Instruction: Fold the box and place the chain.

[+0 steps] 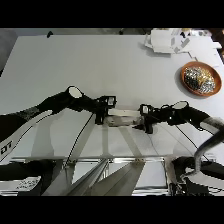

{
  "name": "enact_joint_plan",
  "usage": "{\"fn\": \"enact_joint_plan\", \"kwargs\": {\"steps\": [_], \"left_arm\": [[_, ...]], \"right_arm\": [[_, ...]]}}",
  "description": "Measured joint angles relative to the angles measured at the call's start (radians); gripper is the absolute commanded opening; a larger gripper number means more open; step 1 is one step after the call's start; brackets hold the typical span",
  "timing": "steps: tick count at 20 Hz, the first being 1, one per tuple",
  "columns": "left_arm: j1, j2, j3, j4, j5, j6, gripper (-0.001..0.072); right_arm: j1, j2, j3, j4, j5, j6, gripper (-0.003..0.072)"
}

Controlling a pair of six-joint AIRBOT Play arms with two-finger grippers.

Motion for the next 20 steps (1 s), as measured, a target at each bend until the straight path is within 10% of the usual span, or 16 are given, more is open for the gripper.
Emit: {"fn": "enact_joint_plan", "kwargs": {"steps": [4, 7, 9, 18, 20], "left_arm": [[0.0, 0.0, 0.0, -0.002, -0.005, 0.0, 0.0014], [0.001, 0.002, -0.001, 0.003, -0.003, 0.0, 0.0449], [0.002, 0.017, -0.001, 0.005, -0.008, -0.002, 0.0577], [0.002, 0.2, -0.001, 0.254, -0.022, -0.292, 0.0566], [0.002, 0.257, -0.001, 0.36, -0.051, -0.404, 0.0274]], "right_arm": [[0.0, 0.0, 0.0, 0.0, 0.0, 0.0, 0.0455], [0.0, 0.0, 0.0, -0.003, 0.002, -0.006, 0.0455], [0.001, 0.0, 0.0, -0.008, 0.007, -0.006, 0.0455], [0.0, -0.001, 0.0, 0.003, -0.003, 0.004, 0.0455], [0.0, -0.001, 0.0, 0.003, -0.002, 0.004, 0.0455]]}}
